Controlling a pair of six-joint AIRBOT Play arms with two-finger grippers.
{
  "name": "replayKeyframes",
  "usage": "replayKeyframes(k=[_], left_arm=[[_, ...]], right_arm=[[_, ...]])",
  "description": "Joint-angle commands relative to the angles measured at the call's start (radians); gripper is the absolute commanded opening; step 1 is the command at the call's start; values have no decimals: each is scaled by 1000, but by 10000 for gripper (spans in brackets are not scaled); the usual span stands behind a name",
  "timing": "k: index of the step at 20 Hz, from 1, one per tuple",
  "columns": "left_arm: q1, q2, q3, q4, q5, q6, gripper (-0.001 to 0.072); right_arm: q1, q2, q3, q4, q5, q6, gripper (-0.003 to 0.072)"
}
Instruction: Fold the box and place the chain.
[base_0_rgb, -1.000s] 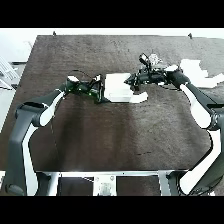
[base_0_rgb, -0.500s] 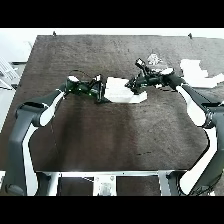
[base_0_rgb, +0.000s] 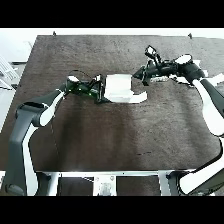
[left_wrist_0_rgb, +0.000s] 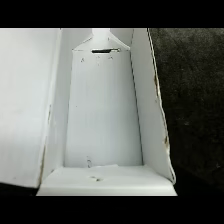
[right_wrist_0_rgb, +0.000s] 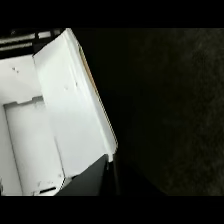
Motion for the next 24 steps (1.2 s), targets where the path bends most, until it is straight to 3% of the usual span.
replayKeyframes(k=[1, 2, 7, 16, 18, 20, 23, 24], left_arm=[[0, 1, 0, 0, 2, 0, 366], [0, 1, 0, 0, 2, 0, 366], [0, 1, 0, 0, 2, 0, 366], [0, 1, 0, 0, 2, 0, 366], [0, 1, 0, 0, 3, 0, 366], [0, 1, 0, 0, 2, 0, 366], [0, 1, 0, 0, 3, 0, 366], [0, 1, 0, 0, 3, 0, 367]], right_arm=[[-7, 77, -75, -193, 17, -2, 550], [-8, 76, -97, -228, 18, -2, 660], [-5, 57, -190, -251, 12, -85, 659], [46, -3, -190, -204, -48, -89, 642], [57, -11, -190, -184, -82, -90, 539], [68, -14, -190, -176, -91, -90, 381], [91, -19, -191, -159, -91, -89, 357], [99, -22, -192, -156, -91, -89, 265]])
